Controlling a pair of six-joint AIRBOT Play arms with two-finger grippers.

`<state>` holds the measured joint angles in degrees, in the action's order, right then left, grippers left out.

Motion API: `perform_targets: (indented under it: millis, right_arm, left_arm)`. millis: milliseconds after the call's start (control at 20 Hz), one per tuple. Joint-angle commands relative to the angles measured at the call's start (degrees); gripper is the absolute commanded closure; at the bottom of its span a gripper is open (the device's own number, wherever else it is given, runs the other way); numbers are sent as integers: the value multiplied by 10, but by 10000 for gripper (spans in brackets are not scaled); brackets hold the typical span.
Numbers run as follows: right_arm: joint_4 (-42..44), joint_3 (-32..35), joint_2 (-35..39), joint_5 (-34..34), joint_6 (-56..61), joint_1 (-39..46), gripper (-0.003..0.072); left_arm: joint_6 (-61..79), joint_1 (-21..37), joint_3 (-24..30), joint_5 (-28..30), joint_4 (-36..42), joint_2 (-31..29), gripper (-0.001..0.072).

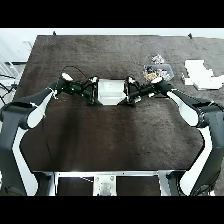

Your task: Fold the box and place the chain.

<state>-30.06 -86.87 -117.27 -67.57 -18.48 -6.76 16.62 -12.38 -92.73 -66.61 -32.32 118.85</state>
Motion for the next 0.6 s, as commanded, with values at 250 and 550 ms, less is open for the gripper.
perform_targets:
  millis: [250,550]
  right_arm:
    - [0,0,0,0,0,0,185]
    - [1,0,0,1,0,0,185]
  left_arm:
    - [21,-1,0,9,11,0,350]
    - [16,-1,0,17,11,0,349]
